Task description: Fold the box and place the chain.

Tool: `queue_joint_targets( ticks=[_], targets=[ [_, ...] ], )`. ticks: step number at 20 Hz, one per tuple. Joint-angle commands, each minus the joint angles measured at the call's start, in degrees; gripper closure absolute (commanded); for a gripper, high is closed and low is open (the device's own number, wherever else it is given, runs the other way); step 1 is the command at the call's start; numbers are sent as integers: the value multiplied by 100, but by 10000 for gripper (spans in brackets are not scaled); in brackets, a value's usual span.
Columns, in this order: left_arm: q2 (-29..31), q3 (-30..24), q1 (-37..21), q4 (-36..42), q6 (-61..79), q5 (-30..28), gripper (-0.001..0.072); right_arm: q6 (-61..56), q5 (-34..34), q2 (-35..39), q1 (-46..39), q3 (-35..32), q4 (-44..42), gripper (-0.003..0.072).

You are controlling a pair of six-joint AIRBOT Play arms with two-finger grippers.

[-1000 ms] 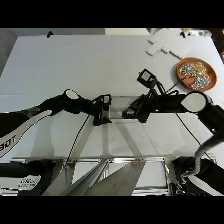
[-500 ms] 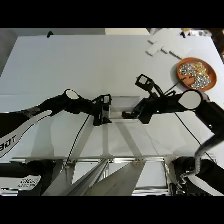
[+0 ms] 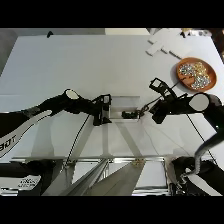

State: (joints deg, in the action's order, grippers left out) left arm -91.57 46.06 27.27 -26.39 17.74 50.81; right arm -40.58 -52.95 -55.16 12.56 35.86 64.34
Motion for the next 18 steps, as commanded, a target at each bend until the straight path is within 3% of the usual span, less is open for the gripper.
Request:
queue_joint_targets(
  ticks=[1,6,18],
  targets=[
    [-2,0,-4,0,2,0,319,439,192,-247,177,-138,116,576],
    [-2,0,-4,0,2,0,319,444,608,-780,564,-140,136,576],
    [0,0,-4,0,2,0,319,448,1353,-1128,780,-149,-28,577]
  ],
)
